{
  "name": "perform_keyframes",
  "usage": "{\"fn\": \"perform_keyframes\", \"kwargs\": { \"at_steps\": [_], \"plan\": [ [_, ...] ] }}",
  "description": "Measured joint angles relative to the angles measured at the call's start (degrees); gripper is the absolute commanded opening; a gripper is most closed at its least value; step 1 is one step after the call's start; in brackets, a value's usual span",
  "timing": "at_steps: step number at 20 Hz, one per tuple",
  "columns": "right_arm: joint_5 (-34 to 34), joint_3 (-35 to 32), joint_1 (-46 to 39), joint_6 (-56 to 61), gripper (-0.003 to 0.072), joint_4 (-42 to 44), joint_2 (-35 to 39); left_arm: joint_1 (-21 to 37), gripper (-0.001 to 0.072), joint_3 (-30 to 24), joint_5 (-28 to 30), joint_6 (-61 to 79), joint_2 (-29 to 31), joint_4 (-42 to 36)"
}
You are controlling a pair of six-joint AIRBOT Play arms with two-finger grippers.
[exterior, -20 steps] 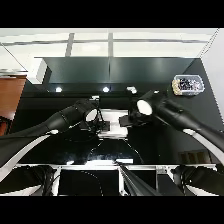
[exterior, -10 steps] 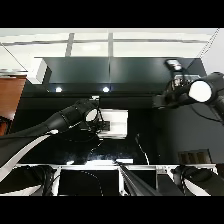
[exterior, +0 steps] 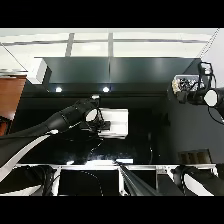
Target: Fold the box and place the chain.
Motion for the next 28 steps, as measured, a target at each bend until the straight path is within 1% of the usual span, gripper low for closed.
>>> {"fn": "perform_keyframes", "kwargs": {
  "at_steps": [1,2,3,5,9,11,12,13,16,20,21,22,23,24,25,26,28],
  "plan": [
    [-1.66,1.29,-0.72,1.33,0.0374,-0.11,-1.49,0.0,0.0028,0.0,0.0,0.0,0.02,-0.02],
    [-2.67,3.45,-1.42,2.54,0.0647,-0.15,-3.65,0.0,0.0028,0.0,0.13,0.0,0.0,0.0],
    [-3.04,6.1,-2.05,3.34,0.0673,-0.26,-6.05,0.0,0.0028,0.0,0.22,0.0,0.0,0.0],
    [-0.96,12.98,-3.5,4.15,0.0673,-0.35,-12.13,0.0,0.0028,0.0,0.2,-0.02,0.02,-0.02],
    [8.52,27.5,-7.21,4.83,0.0672,1.31,-24.74,0.0,0.0028,0.0,0.17,-0.02,0.0,-0.02],
    [11.47,32.09,-8.96,5.01,0.0668,3.23,-29.14,0.0,0.0028,0.0,0.15,-0.02,0.0,-0.02],
    [12.28,33.88,-9.88,4.98,0.0666,4.33,-30.97,0.0,0.0028,0.0,0.13,-0.02,0.0,-0.02],
    [12.9,35.17,-10.67,4.68,0.0618,5.4,-32.48,0.0,0.0028,0.0,0.13,-0.02,0.0,-0.02],
    [13.0,37.27,-12.33,2.4,0.0618,7.19,-35.47,0.0,0.0028,0.0,0.11,-0.02,0.0,0.04],
    [12.87,38.29,-13.18,-1.9,0.0616,10.19,-38.4,0.0,0.0028,0.0,0.11,-0.02,0.0,0.15],
    [12.87,38.4,-13.25,-2.86,0.0604,11.3,-39.08,0.0,0.0028,0.0,0.13,-0.04,0.0,0.15],
    [12.87,38.47,-13.31,-3.63,0.0476,12.07,-39.63,0.0,0.0028,0.0,0.15,-0.02,0.02,0.15],
    [12.83,38.53,-13.35,-4.07,0.0414,12.68,-40.04,0.0,0.0028,0.0,0.15,-0.02,0.02,0.15],
    [12.7,38.58,-13.42,-4.63,0.0218,12.96,-40.46,0.0,0.0028,0.0,0.15,-0.02,0.02,0.15],
    [12.61,38.62,-13.46,-4.92,0.0107,13.4,-40.72,0.0,0.0028,0.0,0.15,-0.02,0.02,0.15],
    [12.63,38.8,-13.46,-5.09,0.0016,13.66,-40.87,0.0,0.0028,0.0,0.15,-0.02,0.0,0.15],
    [13.53,39.65,-13.46,-5.81,0.0008,13.94,-41.16,0.0,0.0028,0.0,0.15,-0.02,0.0,0.15]
  ]
}}
